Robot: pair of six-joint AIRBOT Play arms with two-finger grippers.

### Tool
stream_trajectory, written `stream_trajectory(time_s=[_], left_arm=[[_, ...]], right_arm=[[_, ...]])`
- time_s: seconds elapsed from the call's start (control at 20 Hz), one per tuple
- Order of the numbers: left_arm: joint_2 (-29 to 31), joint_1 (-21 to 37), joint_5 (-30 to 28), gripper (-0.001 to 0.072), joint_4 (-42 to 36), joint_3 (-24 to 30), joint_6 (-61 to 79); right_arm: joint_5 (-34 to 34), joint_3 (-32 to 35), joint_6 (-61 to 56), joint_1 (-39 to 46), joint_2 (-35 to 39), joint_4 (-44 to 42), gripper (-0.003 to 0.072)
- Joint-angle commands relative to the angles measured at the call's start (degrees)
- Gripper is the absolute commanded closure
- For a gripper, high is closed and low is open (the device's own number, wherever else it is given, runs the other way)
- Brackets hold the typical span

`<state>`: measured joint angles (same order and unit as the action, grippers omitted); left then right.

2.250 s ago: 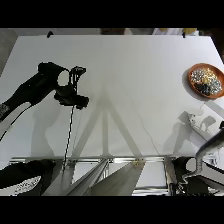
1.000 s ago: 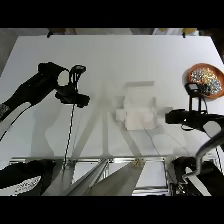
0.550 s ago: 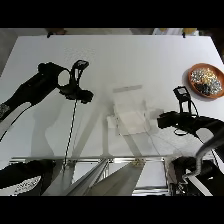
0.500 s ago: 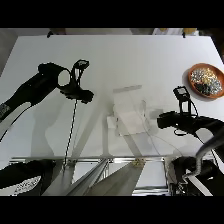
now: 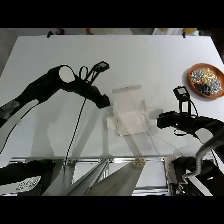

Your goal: Fold the box and place the chain.

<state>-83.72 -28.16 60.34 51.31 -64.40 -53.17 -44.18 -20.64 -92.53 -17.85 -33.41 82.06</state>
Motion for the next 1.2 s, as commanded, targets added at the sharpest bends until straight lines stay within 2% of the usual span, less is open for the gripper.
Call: stream_trajectory(time_s=[0.0, 0.3, 0.4, 0.55, 0.75, 0.8, 0.9, 0.95, 1.0, 1.15], left_arm=[[-5.3, 0.1, 2.3, 0.0033, -16.7, 0.0, 15.5], [-11.0, 0.4, 0.8, 0.0028, -18.8, 0.0, 17.8], [-11.9, 1.1, 1.1, 0.0028, -22.6, 0.0, 20.9], [-14.2, 0.9, 2.8, 0.0034, -32.6, 0.0, 28.7], [-18.4, 1.0, 4.9, 0.0096, -34.8, 0.0, 29.8], [-18.7, 1.0, 5.0, 0.0189, -34.8, 0.0, 30.2], [-18.5, 1.0, 5.0, 0.0468, -34.8, 0.0, 32.4], [-18.3, 1.1, 4.9, 0.0569, -34.7, 0.0, 33.4], [-18.1, 1.2, 4.9, 0.0706, -34.4, 0.0, 35.4], [-16.9, 1.4, 5.1, 0.0700, -33.6, 0.0, 43.6]], right_arm=[[0.0, 0.0, 0.0, -0.1, 0.0, 0.0, 0.0669], [0.0, 0.0, 0.0, -0.1, 0.0, 0.0, 0.0668], [0.0, 0.0, 0.0, -0.1, 0.0, 0.0, 0.0668], [0.0, 0.0, 0.0, -0.1, 0.0, 0.0, 0.0668], [0.0, 0.0, 0.0, -0.1, 0.0, 0.0, 0.0668], [0.0, 0.0, 0.0, 0.0, 0.0, 0.0, 0.0668], [0.0, 0.0, 0.0, -0.1, 0.0, 0.0, 0.0668], [0.0, 0.0, 0.0, -0.1, 0.0, 0.0, 0.0668], [0.0, 0.0, 0.0, -0.1, 0.0, 0.0, 0.0668], [0.0, 0.0, 0.0, -0.1, 0.1, 0.0, 0.0667]])
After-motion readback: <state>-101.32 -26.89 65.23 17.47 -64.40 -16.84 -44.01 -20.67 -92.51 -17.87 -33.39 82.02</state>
